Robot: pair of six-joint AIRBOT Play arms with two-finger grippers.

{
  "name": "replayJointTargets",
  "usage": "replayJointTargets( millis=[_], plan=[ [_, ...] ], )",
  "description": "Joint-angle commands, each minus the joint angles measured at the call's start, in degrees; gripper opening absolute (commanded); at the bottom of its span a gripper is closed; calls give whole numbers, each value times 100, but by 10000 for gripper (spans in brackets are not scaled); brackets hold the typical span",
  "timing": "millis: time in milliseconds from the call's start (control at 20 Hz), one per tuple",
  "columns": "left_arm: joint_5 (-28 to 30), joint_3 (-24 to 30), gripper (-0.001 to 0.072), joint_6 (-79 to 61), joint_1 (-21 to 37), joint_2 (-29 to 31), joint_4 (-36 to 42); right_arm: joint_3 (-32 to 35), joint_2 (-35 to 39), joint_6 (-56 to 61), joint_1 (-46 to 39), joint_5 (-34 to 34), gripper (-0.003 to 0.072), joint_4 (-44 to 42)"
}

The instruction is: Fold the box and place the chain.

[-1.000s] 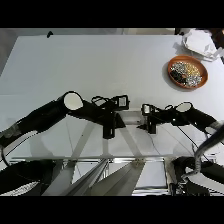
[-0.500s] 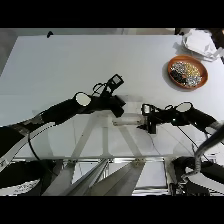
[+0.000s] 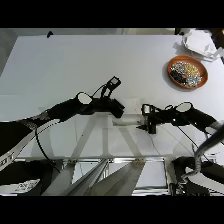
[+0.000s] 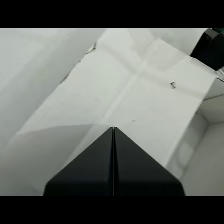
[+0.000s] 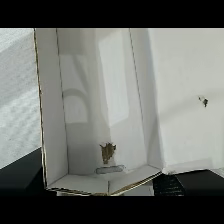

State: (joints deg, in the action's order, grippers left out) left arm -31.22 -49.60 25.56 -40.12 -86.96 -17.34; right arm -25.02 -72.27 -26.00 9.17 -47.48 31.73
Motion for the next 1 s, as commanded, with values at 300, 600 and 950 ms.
replayJointTargets(
  millis=[300,600,950],
  plan=[
    [-343,0,10,-219,501,1591,-1097,-2,0,0,0,15,358,-7],
    [-2131,2,132,-264,734,2229,-3628,-2,0,0,0,15,358,-7],
    [-2540,9,226,-809,717,1475,-3709,-2,0,0,0,15,358,-7]
  ],
)
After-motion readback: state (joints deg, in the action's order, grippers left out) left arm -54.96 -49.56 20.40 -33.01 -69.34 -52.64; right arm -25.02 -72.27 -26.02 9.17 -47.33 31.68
